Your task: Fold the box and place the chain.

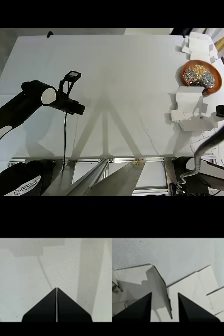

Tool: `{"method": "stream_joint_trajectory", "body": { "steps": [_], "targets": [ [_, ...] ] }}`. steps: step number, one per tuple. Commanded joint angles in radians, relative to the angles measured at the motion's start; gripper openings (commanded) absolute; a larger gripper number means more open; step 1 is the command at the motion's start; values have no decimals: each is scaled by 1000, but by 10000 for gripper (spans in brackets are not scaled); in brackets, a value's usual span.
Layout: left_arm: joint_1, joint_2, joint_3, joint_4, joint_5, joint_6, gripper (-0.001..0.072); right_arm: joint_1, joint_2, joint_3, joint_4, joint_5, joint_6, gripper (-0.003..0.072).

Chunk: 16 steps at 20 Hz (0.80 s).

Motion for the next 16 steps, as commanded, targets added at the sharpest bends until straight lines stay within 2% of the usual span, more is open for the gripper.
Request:
{"method": "stream_joint_trajectory", "body": {
  "steps": [1, 2, 3, 7, 11, 13, 16],
  "targets": [
    [0, 0, 0, 0, 0, 0, 9, 5, -63, 0, -5, 5, -8, 160],
    [0, 0, 0, 0, 0, 0, 9, 6, -63, 0, 6, 4, -12, 33],
    [0, 0, 0, 0, 0, 0, 9, 10, -61, 0, 19, 9, -15, 14],
    [0, 0, 0, 0, 1, 0, 9, 77, -36, 0, 49, 97, -15, 13],
    [0, 0, 0, 0, 0, 0, 9, 222, 81, -10, 198, 135, -37, 12],
    [0, 0, 0, 0, 0, 0, 9, 297, 149, -66, 269, 135, -37, 12],
    [0, 0, 0, 0, 0, 0, 9, 416, 279, -230, 500, 73, -85, 12]
  ]
}}
